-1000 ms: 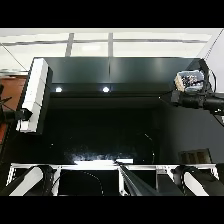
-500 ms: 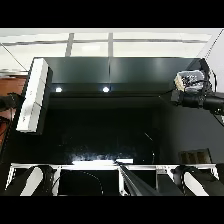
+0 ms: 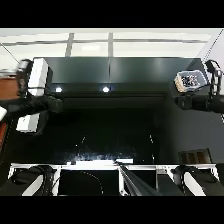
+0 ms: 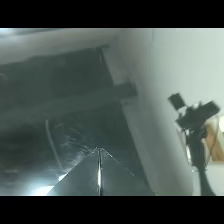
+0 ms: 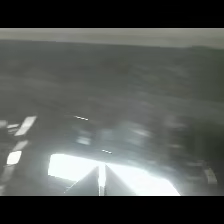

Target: Fold the box and place the chain.

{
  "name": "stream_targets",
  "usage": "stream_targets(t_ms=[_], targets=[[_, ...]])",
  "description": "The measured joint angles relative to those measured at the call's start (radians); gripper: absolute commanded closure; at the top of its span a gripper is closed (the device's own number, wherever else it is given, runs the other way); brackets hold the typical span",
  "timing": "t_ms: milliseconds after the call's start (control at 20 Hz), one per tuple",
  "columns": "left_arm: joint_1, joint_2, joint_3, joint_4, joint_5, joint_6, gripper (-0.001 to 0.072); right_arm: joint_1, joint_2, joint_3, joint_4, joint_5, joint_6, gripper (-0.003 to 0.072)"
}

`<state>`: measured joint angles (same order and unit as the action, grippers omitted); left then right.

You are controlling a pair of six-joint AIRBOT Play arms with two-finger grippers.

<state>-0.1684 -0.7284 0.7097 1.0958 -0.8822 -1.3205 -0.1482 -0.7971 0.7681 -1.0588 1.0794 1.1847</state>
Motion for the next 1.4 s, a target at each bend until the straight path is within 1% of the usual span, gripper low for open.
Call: stream_targets(t_ms=[100, 250, 600, 1400], targets=[[-0.072, 0.002, -0.042, 0.042, 0.058, -0.047, 0.0683, 0.000, 0.038, -0.052, -0.054, -0.054, 0.021, 0.0647], [-0.108, 0.005, -0.072, 0.086, 0.108, -0.082, 0.0682, 0.000, 0.063, -0.090, -0.094, -0.089, 0.039, 0.0647], [-0.110, 0.006, -0.090, 0.114, 0.138, -0.106, 0.0682, 0.000, 0.077, -0.112, -0.120, -0.110, 0.048, 0.0647], [-0.110, 0.006, -0.091, 0.120, 0.142, -0.109, 0.0681, 0.000, 0.078, -0.114, -0.124, -0.112, 0.050, 0.0647]])
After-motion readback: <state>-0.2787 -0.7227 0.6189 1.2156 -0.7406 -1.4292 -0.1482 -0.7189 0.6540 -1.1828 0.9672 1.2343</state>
